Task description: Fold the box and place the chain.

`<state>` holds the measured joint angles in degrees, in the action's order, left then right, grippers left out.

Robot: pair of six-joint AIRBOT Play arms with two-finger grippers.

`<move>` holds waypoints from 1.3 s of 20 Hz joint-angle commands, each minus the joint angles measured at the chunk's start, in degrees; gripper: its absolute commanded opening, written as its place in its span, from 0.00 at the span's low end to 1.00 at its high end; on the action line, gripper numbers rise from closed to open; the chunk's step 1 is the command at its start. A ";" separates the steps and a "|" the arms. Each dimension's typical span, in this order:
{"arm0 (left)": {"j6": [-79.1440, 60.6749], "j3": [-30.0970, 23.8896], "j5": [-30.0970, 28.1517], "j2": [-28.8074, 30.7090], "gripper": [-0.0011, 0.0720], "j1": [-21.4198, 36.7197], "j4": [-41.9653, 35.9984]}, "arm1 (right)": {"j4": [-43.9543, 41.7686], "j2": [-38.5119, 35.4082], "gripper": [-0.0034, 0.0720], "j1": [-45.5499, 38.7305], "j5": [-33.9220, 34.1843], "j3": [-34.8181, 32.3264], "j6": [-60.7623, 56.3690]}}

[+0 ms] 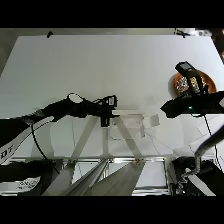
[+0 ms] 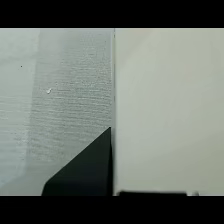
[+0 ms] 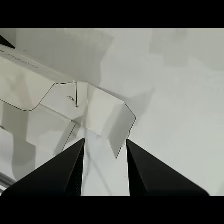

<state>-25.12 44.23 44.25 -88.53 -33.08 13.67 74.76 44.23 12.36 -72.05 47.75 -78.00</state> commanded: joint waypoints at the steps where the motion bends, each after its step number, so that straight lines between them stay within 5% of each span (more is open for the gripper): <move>1: -0.83 -0.04 -0.55 -0.46 0.02 -0.04 0.50 | 0.00 -0.04 0.44 -0.04 0.17 0.07 0.00; 20: -0.42 -0.04 -0.28 -0.46 0.03 -0.09 0.48 | 0.22 0.04 0.44 -0.04 0.50 -1.97 4.17; 25: -0.42 -0.04 -0.28 -0.46 0.03 -0.09 0.48 | 1.90 0.09 0.42 -0.04 -12.52 -2.25 23.85; 26: -0.42 -0.04 -0.31 -0.46 0.03 -0.09 0.48 | 2.73 0.09 0.29 -0.04 -16.57 -2.25 31.43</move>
